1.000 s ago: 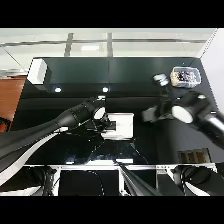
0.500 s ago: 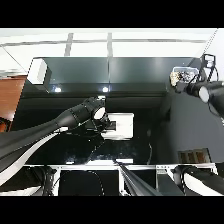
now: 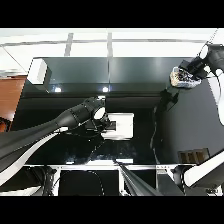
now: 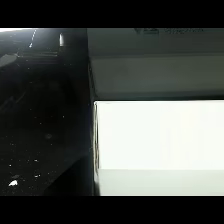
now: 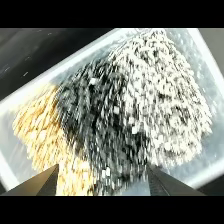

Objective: Fold the box and place the chain.

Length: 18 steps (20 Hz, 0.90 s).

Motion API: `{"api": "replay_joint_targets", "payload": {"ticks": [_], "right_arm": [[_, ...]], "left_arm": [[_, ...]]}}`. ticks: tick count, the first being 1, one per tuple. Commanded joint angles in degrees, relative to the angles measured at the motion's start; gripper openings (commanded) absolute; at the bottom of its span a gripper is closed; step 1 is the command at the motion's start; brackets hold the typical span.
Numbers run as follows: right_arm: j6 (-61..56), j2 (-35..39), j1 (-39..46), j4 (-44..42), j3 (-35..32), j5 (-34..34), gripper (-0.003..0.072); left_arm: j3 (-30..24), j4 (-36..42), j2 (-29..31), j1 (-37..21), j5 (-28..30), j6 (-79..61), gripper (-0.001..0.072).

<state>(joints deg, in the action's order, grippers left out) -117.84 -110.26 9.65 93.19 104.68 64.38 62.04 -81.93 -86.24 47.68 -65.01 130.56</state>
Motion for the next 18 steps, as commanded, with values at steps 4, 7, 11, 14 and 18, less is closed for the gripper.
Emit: {"api": "replay_joint_targets", "payload": {"ticks": [4, 7, 11, 14, 18], "right_arm": [[0.2, -8.5, 1.7, -3.5, 8.5, 2.9, 0.0485], [5.6, -8.3, 2.3, -6.4, 9.0, 5.1, 0.0218], [13.3, -3.1, 2.4, -6.0, 9.4, 7.1, 0.0011], [23.8, 5.4, 1.9, -6.4, 9.2, 9.1, 0.0011], [29.6, 20.5, 1.1, -13.2, -0.1, 8.4, 0.0011]], "left_arm": [[0.0, 0.1, 0.0, 0.0, 0.0, 0.0, 0.0024], [0.0, 0.1, 0.0, 0.0, 0.1, 0.0, 0.0024], [0.0, 0.1, 0.0, 0.0, 0.0, 0.0, 0.0024], [0.0, 0.2, 0.0, 0.0, 0.0, 0.0, 0.0024], [0.0, 0.1, 0.0, 0.0, 0.0, 0.0, 0.0024]]}}
